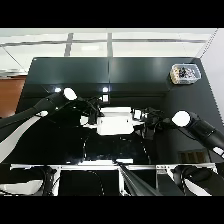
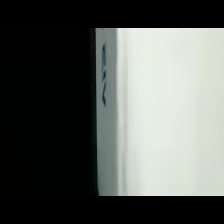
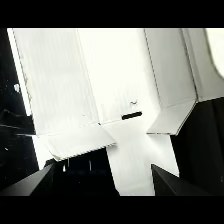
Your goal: Fold the box and place the chain.
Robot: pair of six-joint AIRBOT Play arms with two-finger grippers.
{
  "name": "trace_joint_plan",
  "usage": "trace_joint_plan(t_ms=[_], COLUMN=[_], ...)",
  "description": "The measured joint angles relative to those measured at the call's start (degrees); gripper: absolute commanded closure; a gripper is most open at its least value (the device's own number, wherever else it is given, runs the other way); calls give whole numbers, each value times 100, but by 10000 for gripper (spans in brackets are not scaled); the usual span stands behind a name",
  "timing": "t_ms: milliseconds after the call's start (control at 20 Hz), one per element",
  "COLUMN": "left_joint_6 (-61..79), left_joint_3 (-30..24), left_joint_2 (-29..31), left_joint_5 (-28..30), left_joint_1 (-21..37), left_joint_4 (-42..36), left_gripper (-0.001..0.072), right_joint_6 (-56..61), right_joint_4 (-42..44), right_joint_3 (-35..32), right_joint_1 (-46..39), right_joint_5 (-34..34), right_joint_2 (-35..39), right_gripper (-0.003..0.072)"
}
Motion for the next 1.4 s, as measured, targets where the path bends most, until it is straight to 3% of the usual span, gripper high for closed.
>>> trace_joint_plan(t_ms=[400,800,1400], left_joint_6=[37,37,31], left_joint_3=[2,2,2], left_joint_2=[-94,-98,-101], left_joint_5=[-98,-118,-225], left_joint_1=[-2,-2,-2], left_joint_4=[-22,-22,-22], left_gripper=[682,682,682], right_joint_6=[-186,-345,-369], right_joint_4=[17,140,595], right_joint_3=[0,85,501], right_joint_1=[229,706,251], right_joint_5=[22,-498,-656], right_joint_2=[-251,-638,-656], right_gripper=[-16,-16,-16])
